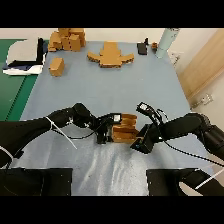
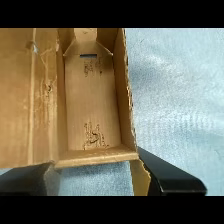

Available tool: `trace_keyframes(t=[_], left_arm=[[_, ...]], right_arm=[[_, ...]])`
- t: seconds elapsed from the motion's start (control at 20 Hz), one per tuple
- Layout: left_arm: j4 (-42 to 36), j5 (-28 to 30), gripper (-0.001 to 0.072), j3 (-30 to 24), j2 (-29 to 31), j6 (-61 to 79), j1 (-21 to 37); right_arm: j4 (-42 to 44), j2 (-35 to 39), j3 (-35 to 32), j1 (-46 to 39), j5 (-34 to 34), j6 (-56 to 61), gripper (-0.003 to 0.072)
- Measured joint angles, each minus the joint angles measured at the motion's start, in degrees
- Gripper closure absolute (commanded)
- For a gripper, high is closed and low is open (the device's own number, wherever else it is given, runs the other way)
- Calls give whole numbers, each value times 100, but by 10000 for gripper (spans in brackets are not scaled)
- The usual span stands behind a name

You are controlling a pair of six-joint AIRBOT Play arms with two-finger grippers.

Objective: Fold the box.

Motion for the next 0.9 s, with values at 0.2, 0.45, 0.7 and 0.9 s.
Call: trace_keyframes(t=[0.2, 0.45, 0.7, 0.9], left_arm=[[2, -2, 252, 0, 0, -42, 0], [4, -7, 252, 0, 0, -61, 17], [63, -127, 252, 2, 7, -205, 114], [350, -590, 252, 0, 105, -310, 345]], right_arm=[[0, 0, 0, 0, 0, -2, -20], [4, 0, 0, 0, -2, 142, -20], [4, 0, 0, 0, -2, 188, -20], [7, 0, 0, 0, -2, 197, -20]])
